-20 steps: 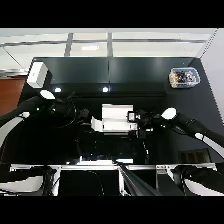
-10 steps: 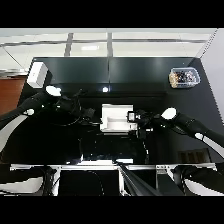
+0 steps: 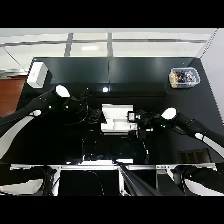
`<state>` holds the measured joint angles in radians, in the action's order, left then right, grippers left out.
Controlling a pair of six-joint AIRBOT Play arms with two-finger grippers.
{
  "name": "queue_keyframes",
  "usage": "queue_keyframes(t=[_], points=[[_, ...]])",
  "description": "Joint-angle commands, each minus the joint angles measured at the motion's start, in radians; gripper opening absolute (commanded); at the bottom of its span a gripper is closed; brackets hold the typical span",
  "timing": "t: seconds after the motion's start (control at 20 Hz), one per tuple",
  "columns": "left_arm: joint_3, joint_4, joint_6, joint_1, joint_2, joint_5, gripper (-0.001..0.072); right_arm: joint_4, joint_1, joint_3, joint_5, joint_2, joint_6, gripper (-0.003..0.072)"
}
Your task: Fold the box and place the chain.
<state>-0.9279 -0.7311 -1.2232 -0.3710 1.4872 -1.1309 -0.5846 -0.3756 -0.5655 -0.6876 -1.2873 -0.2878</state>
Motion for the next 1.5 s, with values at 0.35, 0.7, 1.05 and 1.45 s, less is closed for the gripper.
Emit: queue_keyframes(t=[0.35, 0.7, 1.05, 1.45], points=[[-0.021, -0.174, -0.147, -0.085, 0.000, 0.051, 0.0475, 0.000, 0.000, 0.000, 0.000, 0.000, 0.000, 0.0188], [-0.125, -0.413, -0.421, -0.200, 0.000, 0.022, 0.0447, 0.000, 0.000, 0.000, 0.000, 0.000, 0.000, 0.0188], [-0.142, -0.484, -0.625, -0.254, 0.000, -0.003, 0.0365, 0.000, 0.000, 0.000, 0.000, 0.000, 0.000, 0.0188], [-0.179, -0.662, -0.833, -0.369, 0.012, -0.003, 0.0364, 0.000, 0.000, 0.000, 0.000, 0.000, 0.000, 0.0188]])
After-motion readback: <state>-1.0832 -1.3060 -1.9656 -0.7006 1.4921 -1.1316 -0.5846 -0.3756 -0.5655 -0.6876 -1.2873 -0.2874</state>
